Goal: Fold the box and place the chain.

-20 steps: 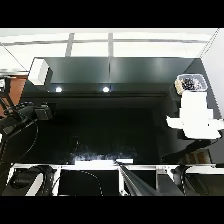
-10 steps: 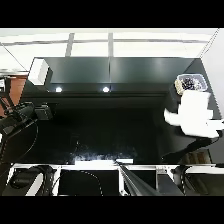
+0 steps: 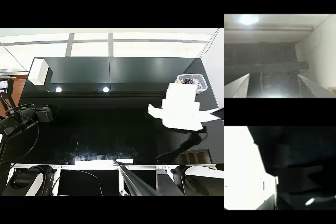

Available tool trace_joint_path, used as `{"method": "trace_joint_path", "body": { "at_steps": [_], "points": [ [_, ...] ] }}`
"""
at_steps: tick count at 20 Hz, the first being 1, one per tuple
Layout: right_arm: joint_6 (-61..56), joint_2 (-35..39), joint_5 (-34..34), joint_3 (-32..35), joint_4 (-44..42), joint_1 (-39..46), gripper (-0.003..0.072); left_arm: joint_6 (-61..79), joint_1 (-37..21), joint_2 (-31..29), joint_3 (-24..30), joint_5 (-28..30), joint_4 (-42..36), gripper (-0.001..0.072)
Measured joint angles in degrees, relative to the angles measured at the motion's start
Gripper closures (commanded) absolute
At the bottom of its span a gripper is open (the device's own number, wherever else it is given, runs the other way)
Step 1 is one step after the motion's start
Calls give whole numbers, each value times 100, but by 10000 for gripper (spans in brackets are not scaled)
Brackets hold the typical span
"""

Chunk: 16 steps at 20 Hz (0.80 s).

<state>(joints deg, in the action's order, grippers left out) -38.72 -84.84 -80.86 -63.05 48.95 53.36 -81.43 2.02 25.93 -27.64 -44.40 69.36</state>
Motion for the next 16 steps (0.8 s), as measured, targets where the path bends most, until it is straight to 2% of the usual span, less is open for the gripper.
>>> {"method": "trace_joint_path", "body": {
  "at_steps": [3, 8, 12, 16],
  "points": [
    [-17, 721, 221, 761, -431, -680, 669, 0, 0, 20, 7, -74, -258, 3],
    [50, 2074, 868, 2288, -1582, -2317, 669, 105, 109, 173, 201, -101, -1333, 3],
    [295, 3143, 1674, 3344, -2302, -3899, 670, 286, 684, 522, 299, 186, -2009, 3],
    [363, 3703, 2763, 3987, -2516, -5320, 670, 343, 1434, 1364, 302, 595, -2404, 5]
  ]
}}
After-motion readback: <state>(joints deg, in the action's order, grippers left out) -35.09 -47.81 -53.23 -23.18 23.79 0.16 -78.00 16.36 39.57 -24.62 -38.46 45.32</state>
